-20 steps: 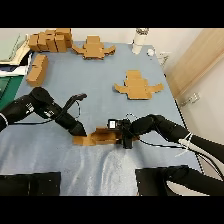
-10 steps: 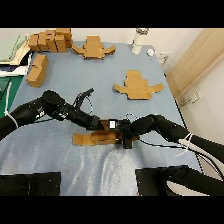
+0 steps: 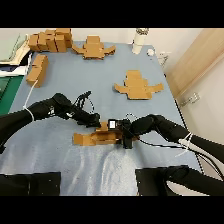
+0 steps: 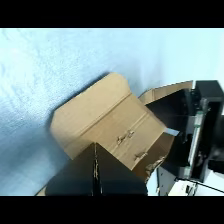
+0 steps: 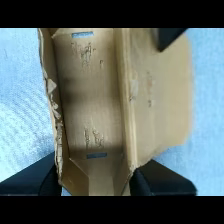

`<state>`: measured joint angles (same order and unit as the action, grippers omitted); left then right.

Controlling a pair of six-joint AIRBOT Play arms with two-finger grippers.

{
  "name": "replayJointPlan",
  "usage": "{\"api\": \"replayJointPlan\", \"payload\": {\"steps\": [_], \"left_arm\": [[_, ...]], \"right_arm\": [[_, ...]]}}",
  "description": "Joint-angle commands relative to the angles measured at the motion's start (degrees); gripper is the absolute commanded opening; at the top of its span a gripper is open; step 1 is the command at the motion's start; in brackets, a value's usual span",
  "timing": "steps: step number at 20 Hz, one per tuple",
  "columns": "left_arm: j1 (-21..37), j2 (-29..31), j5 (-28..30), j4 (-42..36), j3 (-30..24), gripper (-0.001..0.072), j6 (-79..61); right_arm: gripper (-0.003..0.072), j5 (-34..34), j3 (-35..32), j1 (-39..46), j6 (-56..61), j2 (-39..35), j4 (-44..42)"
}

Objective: Fold the box.

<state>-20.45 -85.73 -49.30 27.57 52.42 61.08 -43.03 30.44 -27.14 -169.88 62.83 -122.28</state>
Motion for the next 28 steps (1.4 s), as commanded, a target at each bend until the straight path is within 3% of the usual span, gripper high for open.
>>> {"api": "replayJointPlan", "payload": {"steps": [1, 7, 13, 17, 22, 23, 24, 25, 28], "left_arm": [[1.44, -1.64, -4.35, 0.63, 0.96, 0.0012, -4.66], [8.94, -1.64, -14.10, -7.19, 2.78, 0.0012, -27.63], [14.19, -1.31, -20.87, -6.56, 2.73, 0.0012, -49.16], [14.71, 2.95, -16.48, -7.08, -2.54, 0.0011, -56.78], [11.37, 19.69, 1.62, -11.34, -20.87, 0.0015, -82.25], [10.34, 23.23, 4.72, -11.34, -24.37, 0.0072, -86.33], [9.35, 25.97, 6.69, -11.34, -26.95, 0.0405, -87.41], [8.31, 28.00, 7.34, -11.30, -29.03, 0.0599, -86.99], [4.94, 29.27, 6.80, -11.30, -30.77, 0.0601, -86.95]], "right_arm": [[0.0474, 0.02, 0.02, 0.02, 0.00, -0.04, -0.02], [0.0473, 0.02, 0.02, 0.02, 0.00, -0.04, 0.00], [0.0474, 0.02, 0.02, 0.02, 0.00, -0.04, 0.00], [0.0474, 0.02, 0.02, 0.02, 0.00, -0.02, -0.02], [0.0473, 0.02, 0.02, 0.02, 0.00, -0.04, -0.02], [0.0474, 0.02, 0.02, 0.02, 0.00, -0.04, 0.00], [0.0474, 0.02, 0.02, 0.02, 0.00, -0.04, -0.02], [0.0474, 0.02, 0.02, 0.02, 0.00, -0.04, 0.00], [0.0474, 0.02, 0.02, 0.02, 0.00, -0.04, 0.00]]}}
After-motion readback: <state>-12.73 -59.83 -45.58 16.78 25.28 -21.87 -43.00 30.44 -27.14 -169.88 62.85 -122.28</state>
